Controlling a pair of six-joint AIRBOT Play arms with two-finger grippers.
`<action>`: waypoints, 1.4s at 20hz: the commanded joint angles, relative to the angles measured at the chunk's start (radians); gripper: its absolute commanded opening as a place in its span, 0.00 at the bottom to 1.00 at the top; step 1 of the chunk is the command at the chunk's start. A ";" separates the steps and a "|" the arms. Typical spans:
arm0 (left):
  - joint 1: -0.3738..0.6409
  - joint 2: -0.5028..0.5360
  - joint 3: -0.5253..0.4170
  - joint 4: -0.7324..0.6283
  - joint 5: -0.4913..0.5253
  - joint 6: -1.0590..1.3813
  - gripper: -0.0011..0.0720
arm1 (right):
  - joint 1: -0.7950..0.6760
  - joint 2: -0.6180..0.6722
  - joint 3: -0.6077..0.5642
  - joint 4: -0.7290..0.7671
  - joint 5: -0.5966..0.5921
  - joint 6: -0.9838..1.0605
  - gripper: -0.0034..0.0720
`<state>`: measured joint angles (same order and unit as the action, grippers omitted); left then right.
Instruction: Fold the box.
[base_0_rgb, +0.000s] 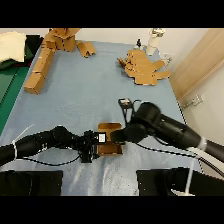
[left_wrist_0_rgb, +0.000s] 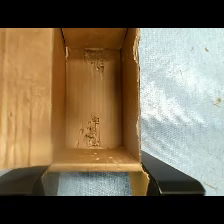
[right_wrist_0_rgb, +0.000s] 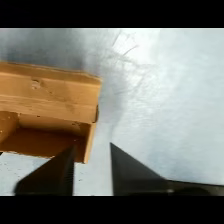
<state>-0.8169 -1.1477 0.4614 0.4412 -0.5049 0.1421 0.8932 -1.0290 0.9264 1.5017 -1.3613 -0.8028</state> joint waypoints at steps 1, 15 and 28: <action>0.000 0.000 0.001 0.000 0.000 0.000 0.67 | -0.080 0.122 -0.032 -0.095 -0.008 -0.094 0.32; 0.000 0.000 0.001 0.000 0.000 0.000 0.67 | -0.717 -0.398 -0.059 1.183 -0.019 -1.587 0.05; 0.000 0.000 0.001 0.000 0.000 0.000 0.67 | -0.309 -0.021 -0.311 0.821 0.476 -1.683 0.05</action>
<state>-0.8169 -1.1477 0.4610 0.4412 -0.5045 0.1417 0.4870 -1.1622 0.6960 2.4481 -1.1011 -2.4790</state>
